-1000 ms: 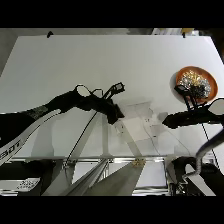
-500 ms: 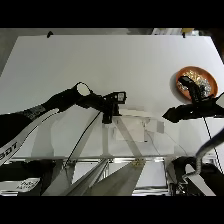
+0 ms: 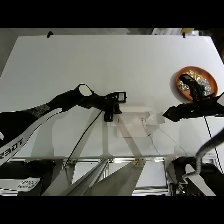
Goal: Fold the box and place the chain.
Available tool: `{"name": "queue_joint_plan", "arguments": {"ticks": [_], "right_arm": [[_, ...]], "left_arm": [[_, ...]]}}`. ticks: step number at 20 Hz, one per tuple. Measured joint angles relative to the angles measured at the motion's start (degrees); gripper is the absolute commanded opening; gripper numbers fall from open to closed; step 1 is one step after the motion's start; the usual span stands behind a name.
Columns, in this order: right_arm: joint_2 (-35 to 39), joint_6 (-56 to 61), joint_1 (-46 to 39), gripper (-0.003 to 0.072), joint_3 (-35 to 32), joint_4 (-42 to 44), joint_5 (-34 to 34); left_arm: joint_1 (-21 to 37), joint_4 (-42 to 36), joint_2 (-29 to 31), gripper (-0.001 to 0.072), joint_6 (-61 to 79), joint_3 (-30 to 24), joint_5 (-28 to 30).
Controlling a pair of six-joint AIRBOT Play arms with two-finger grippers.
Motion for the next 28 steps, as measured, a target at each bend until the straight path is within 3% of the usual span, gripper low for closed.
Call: {"name": "queue_joint_plan", "arguments": {"ticks": [17, 28], "right_arm": [[0.0, 0.0, 0.0, 0.0339, 0.0, 0.0, 0.0], [0.0, 0.0, 0.0, 0.0339, 0.0, 0.0, 0.0]], "left_arm": [[0.0, 1.6, -0.1, 0.0005, 1.6, 0.0, 0.9], [0.0, 1.9, -0.1, 0.0004, 4.7, 0.0, -3.3]]}}
